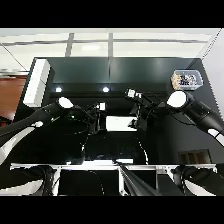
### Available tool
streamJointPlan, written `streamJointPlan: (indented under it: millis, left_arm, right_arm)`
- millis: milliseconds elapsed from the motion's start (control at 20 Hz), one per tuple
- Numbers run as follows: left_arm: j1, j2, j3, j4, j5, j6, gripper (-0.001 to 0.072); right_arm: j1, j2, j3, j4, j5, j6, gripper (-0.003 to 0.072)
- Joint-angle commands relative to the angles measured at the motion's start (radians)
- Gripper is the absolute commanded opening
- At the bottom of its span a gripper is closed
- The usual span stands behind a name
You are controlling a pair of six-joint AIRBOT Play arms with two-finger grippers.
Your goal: Fold the box and place the chain.
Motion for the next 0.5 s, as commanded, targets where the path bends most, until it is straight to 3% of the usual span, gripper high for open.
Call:
streamJointPlan:
  millis: [0, 200, 250, 350, 400, 450]
  left_arm:
    - [0.0, -0.001, 0.0, 0.0, 0.0, 0.0, 0.0466]
    - [0.0, -0.001, 0.0, 0.0, -0.001, 0.0, 0.0466]
    - [0.0, -0.001, 0.0, 0.0, -0.001, 0.0, 0.0466]
    - [0.0, -0.001, 0.0, 0.0, -0.001, 0.0, 0.0466]
    - [0.0, -0.001, 0.0, 0.0, -0.001, 0.0, 0.0466]
    - [0.0, -0.001, 0.0, 0.0, -0.001, 0.0, 0.0466]
  right_arm:
    - [0.003, 0.001, -0.001, 0.005, 0.034, -0.019, 0.0658]
    - [0.003, 0.0, -0.002, -0.024, -0.035, -0.02, 0.0641]
    - [0.003, 0.0, -0.002, -0.029, -0.039, -0.019, 0.0475]
    - [0.003, 0.0, -0.002, -0.029, -0.029, -0.019, 0.0441]
    - [0.003, 0.0, -0.002, -0.029, -0.019, -0.012, 0.0286]
    - [0.003, 0.0, -0.002, -0.029, -0.011, -0.01, 0.0255]
